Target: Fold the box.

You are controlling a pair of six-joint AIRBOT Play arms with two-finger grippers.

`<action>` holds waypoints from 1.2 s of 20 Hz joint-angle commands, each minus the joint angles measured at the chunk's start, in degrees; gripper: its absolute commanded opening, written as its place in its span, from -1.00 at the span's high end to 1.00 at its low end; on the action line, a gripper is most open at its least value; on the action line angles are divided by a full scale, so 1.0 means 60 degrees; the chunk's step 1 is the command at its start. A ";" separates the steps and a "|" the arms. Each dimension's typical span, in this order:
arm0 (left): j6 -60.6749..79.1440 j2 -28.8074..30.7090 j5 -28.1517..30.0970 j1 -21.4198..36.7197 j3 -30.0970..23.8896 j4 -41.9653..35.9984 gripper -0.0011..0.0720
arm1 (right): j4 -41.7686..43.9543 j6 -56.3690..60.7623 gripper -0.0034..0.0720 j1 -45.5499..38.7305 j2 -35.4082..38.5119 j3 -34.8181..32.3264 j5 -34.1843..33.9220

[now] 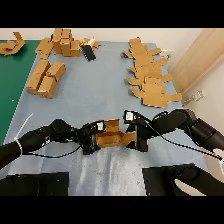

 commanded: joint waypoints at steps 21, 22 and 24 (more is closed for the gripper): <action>0.0004 -0.0240 -0.0117 -0.0004 0.0055 0.0000 -0.29 | 0.0550 0.6484 -0.95 0.0018 0.0000 0.0000 -0.0729; 0.0004 -0.0240 -0.0117 -0.0004 0.0055 0.0000 -0.29 | 0.0535 0.7100 -0.95 0.0018 0.0000 0.0000 -0.0707; 0.0004 -0.0240 -0.0120 -0.0004 0.0055 0.0000 -0.29 | 0.0535 0.7949 -0.95 0.0018 0.0000 0.0000 -0.0648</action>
